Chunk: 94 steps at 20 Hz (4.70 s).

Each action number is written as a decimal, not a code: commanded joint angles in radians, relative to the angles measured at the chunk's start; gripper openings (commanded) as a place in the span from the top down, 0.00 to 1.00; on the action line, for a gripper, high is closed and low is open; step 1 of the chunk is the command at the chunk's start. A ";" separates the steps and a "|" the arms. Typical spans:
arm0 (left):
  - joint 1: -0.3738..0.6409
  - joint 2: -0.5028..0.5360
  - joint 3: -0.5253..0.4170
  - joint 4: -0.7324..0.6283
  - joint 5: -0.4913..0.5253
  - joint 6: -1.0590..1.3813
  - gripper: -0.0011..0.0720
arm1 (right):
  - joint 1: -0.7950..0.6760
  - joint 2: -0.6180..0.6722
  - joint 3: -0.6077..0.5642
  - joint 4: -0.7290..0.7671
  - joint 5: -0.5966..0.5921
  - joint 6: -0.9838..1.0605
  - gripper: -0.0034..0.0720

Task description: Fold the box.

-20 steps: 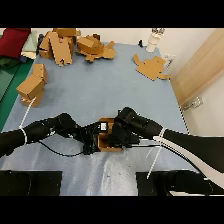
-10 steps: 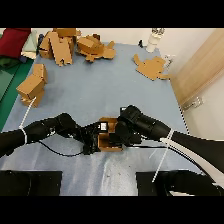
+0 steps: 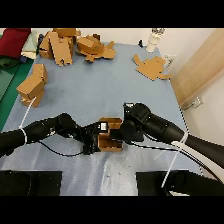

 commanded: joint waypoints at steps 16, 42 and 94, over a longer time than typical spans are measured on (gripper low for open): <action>0.001 0.000 0.000 0.000 0.000 0.000 0.53 | -0.591 0.159 -0.215 0.507 0.503 -0.695 0.95; 0.001 0.000 0.000 0.000 0.001 0.000 0.53 | -0.394 -0.016 -0.193 0.811 0.183 -1.744 0.95; 0.001 0.000 0.000 0.000 0.001 0.000 0.53 | 0.051 0.248 -0.209 0.132 0.373 -1.691 0.47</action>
